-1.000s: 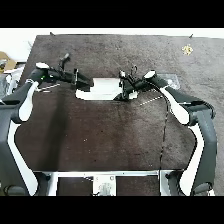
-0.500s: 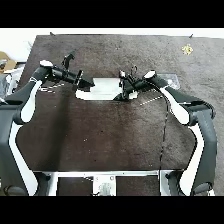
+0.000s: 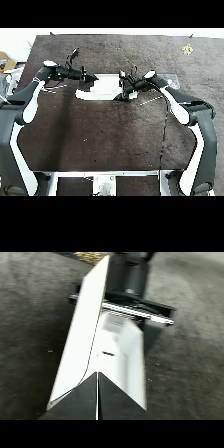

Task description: Fold the box and place the chain.

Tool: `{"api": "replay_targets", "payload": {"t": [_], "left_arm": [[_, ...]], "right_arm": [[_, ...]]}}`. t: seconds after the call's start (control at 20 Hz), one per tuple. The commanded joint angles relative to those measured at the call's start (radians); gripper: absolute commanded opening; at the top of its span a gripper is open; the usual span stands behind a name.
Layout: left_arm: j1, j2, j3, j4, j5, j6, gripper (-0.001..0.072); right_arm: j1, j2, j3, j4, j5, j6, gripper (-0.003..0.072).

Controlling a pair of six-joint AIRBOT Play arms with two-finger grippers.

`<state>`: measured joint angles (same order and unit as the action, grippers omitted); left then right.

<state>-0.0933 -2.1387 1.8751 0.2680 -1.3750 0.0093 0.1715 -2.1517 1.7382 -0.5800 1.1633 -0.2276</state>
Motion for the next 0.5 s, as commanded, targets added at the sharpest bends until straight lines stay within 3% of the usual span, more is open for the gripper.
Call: {"api": "replay_targets", "payload": {"t": [0.0, 0.45], "left_arm": [[-0.001, -0.004, 0.000, 0.003, 0.078, -0.009, 0.0012], [-0.024, -0.039, -0.010, 0.070, 0.205, -0.019, 0.0011]], "right_arm": [[0.000, 0.000, 0.000, 0.000, 0.000, 0.000, 0.0508], [0.000, 0.000, 0.000, 0.000, 0.001, 0.000, 0.0508]]}}
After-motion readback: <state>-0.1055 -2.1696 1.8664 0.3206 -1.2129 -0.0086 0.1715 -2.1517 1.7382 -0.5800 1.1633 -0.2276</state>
